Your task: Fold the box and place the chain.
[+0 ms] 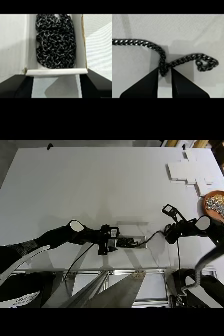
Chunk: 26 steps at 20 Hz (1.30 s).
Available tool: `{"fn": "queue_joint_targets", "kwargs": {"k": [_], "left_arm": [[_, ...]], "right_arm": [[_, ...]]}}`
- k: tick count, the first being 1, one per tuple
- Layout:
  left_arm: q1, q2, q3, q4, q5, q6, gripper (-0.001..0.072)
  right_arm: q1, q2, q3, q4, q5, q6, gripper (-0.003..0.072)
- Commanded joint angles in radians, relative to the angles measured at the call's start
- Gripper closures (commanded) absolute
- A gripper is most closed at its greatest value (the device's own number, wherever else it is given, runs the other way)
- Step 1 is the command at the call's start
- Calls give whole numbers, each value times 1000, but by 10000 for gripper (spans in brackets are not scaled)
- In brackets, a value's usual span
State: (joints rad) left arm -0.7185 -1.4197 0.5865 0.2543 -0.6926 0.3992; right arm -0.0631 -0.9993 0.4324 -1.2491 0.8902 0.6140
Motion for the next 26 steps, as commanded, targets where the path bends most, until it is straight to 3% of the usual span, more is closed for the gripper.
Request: {"fn": "queue_joint_targets", "kwargs": {"k": [1,3,4,5,10,13,15,20,26], "left_arm": [[0,1,0,0,0,0,378],[0,1,0,0,0,0,378],[0,1,0,0,0,0,378],[0,1,0,0,0,0,378],[0,1,0,0,0,0,378],[0,1,0,0,0,0,378],[0,1,0,0,0,0,378],[0,1,0,0,0,0,378],[0,1,0,0,0,0,378]], "right_arm": [[0,-15,-1,1,10,11,529],[0,-15,-1,0,11,19,531],[0,-14,-1,0,14,19,575],[0,-11,0,0,23,18,670],[0,161,0,41,43,18,670],[0,274,0,259,84,0,670],[0,319,0,437,177,-110,670],[27,343,0,721,402,-353,670],[171,342,0,760,394,-357,670]]}}
